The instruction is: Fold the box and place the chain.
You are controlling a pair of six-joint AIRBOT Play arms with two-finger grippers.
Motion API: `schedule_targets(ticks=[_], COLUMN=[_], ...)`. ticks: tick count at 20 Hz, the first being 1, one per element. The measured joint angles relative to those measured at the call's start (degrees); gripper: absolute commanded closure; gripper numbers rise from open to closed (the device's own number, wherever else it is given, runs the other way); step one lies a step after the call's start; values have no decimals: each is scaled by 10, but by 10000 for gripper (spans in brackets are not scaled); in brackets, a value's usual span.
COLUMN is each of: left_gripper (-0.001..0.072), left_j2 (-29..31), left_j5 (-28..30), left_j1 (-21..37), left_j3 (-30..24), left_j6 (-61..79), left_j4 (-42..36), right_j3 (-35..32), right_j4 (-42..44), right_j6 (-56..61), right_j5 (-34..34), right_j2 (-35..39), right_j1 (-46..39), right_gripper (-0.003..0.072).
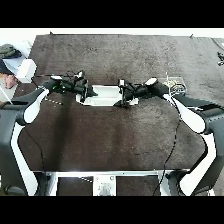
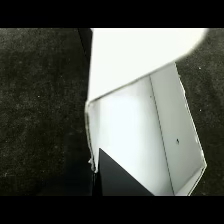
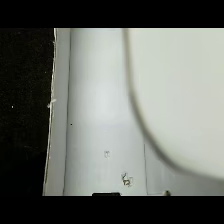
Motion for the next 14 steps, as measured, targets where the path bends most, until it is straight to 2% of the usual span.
schedule_targets(ticks=[2, 3, 5, 8, 14], left_gripper=[699, 699, 699, 699, 699], left_j2=[0, 0, 0, 0, 0], left_j5=[0, 0, 0, 0, 0], left_j1=[0, 0, 0, 0, 0], left_j3=[0, 0, 0, 0, 0], left_j6=[0, 0, 0, 0, 0], left_j4=[0, 0, 0, 0, 0], right_j3=[1, 2, 2, 2, 2], right_j4=[2, 2, 3, 4, 3], right_j6=[0, 0, 0, 0, 0], right_j5=[2, 3, 3, 2, -2], right_j2=[-3, -4, -6, -7, -7], right_j1=[0, 0, -1, -1, -1], right_gripper=[208, 298, 324, 420, 421])
